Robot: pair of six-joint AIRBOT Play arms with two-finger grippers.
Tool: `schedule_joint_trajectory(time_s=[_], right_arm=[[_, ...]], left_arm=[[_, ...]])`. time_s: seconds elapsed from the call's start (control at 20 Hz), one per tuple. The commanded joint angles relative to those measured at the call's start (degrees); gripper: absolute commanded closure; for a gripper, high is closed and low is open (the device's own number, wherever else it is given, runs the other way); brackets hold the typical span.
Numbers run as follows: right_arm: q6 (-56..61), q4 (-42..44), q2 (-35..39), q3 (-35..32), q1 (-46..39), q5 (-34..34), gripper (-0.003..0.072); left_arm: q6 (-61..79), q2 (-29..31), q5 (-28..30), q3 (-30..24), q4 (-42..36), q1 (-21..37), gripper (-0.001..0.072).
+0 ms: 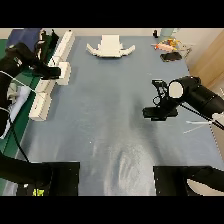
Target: Fold the box.
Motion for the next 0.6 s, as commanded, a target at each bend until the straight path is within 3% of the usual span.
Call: schedule_joint_trajectory(time_s=[0.0, 0.15, 0.25, 0.55], right_arm=[[0.02, 0.0, -0.02, 0.07, 0.0, 0.02, 0.0684], [0.02, 0.02, -0.02, 0.07, 0.0, 0.0, 0.0684], [0.02, 0.0, -0.02, 0.07, 0.0, 0.0, 0.0684], [0.02, 0.02, -0.02, 0.07, 0.0, 0.0, 0.0684]], left_arm=[[-1.07, 4.59, -13.51, 3.63, -4.57, -0.39, 0.0695], [-1.05, 9.05, -15.26, 2.69, -7.56, -3.48, 0.07], [-1.07, 13.7, -13.31, -1.64, -7.52, -7.85, 0.0701], [-7.28, 31.61, 5.2, -29.27, -7.06, -22.45, 0.0701]])
